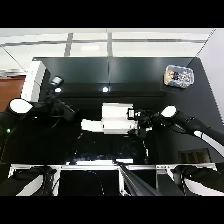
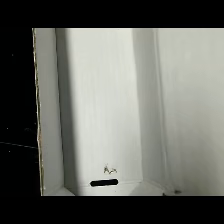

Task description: Fold the box and place the chain.

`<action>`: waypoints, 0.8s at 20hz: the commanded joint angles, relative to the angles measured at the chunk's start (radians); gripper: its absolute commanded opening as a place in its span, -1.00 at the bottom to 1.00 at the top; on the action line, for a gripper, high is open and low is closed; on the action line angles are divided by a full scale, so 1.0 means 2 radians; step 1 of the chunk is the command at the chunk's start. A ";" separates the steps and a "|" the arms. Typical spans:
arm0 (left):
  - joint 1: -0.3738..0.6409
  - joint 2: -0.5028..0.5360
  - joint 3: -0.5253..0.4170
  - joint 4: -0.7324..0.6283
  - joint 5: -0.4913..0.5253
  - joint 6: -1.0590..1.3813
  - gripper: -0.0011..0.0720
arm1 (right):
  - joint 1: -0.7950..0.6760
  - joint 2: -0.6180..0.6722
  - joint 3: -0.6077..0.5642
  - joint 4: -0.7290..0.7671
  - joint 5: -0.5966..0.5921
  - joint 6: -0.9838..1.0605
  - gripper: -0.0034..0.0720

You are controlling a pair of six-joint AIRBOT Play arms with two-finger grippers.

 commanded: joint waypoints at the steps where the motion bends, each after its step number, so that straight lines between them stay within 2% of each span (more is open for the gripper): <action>1: 0.098 -0.049 0.000 -0.010 -0.135 -0.208 -0.89 | 0.001 0.000 0.000 0.000 0.000 0.000 -0.32; 2: 0.113 -0.078 0.000 -0.035 -0.168 -0.193 -0.89 | 0.001 0.000 0.000 0.000 0.000 0.000 -0.32; 4: 0.114 -0.125 0.000 -0.062 -0.188 -0.176 -0.90 | 0.001 0.000 0.000 0.000 0.000 0.000 -0.32; 6: 0.093 -0.156 0.000 -0.064 -0.166 -0.176 -0.90 | 0.001 0.000 0.000 0.000 0.000 0.000 -0.32; 10: 0.013 -0.191 0.001 -0.079 -0.106 -0.182 -0.90 | 0.001 0.000 0.000 0.000 0.000 0.000 -0.32; 13: -0.031 -0.209 0.003 -0.090 -0.108 -0.159 -0.90 | 0.001 0.000 0.000 0.000 0.000 0.000 -0.32; 16: -0.045 -0.212 0.006 -0.138 -0.122 -0.097 -0.90 | 0.001 0.000 0.000 0.000 0.000 0.000 -0.32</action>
